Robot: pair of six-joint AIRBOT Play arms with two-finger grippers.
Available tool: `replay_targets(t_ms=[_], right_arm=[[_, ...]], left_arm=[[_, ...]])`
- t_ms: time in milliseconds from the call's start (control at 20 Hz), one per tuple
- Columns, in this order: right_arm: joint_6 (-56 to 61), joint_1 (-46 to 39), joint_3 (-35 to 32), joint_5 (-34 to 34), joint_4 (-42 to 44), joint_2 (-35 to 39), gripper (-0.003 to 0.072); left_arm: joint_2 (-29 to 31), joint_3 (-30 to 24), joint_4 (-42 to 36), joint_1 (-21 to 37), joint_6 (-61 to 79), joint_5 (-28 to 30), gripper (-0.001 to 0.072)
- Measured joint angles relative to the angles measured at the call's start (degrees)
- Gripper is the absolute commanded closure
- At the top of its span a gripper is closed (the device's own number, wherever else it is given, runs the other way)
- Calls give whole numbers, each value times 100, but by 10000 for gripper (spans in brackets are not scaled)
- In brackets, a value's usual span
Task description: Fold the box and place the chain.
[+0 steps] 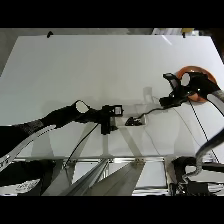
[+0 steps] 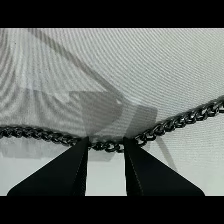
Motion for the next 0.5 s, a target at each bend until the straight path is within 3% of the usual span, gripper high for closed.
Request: replay_targets(t_ms=[500], right_arm=[[-90, 0, -129, 227, 28, 254, 463]], left_arm=[[0, 0, 0, 0, 0, 0, 439]])
